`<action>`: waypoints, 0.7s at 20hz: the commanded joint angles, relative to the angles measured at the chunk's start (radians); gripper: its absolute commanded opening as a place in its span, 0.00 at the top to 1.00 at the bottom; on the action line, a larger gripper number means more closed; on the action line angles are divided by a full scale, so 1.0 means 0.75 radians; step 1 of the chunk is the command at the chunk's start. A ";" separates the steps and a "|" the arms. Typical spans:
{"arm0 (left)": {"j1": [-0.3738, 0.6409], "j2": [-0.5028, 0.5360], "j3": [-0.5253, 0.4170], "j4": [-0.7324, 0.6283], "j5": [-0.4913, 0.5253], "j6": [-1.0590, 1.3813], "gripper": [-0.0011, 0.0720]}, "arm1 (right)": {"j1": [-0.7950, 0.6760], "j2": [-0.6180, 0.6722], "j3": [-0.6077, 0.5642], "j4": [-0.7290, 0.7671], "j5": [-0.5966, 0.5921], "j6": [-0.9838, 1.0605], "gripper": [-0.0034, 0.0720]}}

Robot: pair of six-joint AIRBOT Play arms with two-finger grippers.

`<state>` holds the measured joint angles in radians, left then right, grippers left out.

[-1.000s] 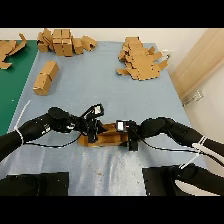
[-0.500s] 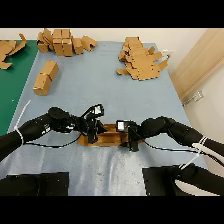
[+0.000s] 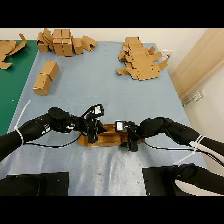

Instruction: Fold the box.

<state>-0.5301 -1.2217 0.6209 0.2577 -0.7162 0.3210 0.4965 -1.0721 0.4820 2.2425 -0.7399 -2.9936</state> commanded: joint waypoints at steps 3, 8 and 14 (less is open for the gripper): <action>0.001 0.001 0.001 0.001 0.000 0.000 0.97 | -0.001 -0.004 0.001 -0.002 0.007 0.001 0.21; 0.001 0.001 0.001 0.001 0.000 0.000 0.97 | -0.001 -0.011 0.001 -0.002 0.007 0.001 0.21; 0.001 0.001 0.001 0.001 0.000 0.000 0.97 | -0.001 -0.029 0.001 -0.002 0.002 0.001 0.28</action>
